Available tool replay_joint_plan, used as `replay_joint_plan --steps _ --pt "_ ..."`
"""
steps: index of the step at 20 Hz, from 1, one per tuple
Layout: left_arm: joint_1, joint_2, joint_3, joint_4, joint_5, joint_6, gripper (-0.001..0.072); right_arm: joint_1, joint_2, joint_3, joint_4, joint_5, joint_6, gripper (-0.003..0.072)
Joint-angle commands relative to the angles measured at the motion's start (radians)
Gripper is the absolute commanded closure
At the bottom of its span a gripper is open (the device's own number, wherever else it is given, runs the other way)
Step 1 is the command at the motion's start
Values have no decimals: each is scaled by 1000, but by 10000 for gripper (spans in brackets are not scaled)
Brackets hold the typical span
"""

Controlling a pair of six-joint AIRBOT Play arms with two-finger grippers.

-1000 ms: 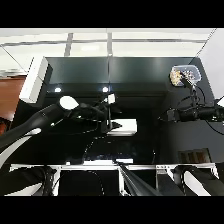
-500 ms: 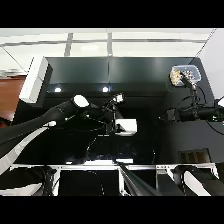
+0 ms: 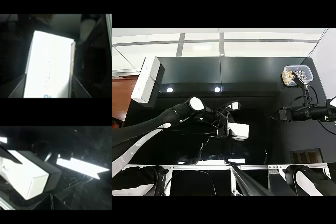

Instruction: Fold the box and place the chain.

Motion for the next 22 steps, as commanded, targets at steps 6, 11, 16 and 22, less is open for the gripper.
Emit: replay_joint_plan --steps 6,11,16,22 --pt "-32 -13 1 63 80 5 -1 0 0 1 0 -4 1 668" --pt "-88 -24 8 178 123 13 78 0 0 1 0 -11 1 668" --pt "-32 69 79 471 92 -533 391 0 0 1 -2 -11 1 668" --pt "289 307 64 874 -175 -1011 429 0 0 1 -22 -11 1 668"
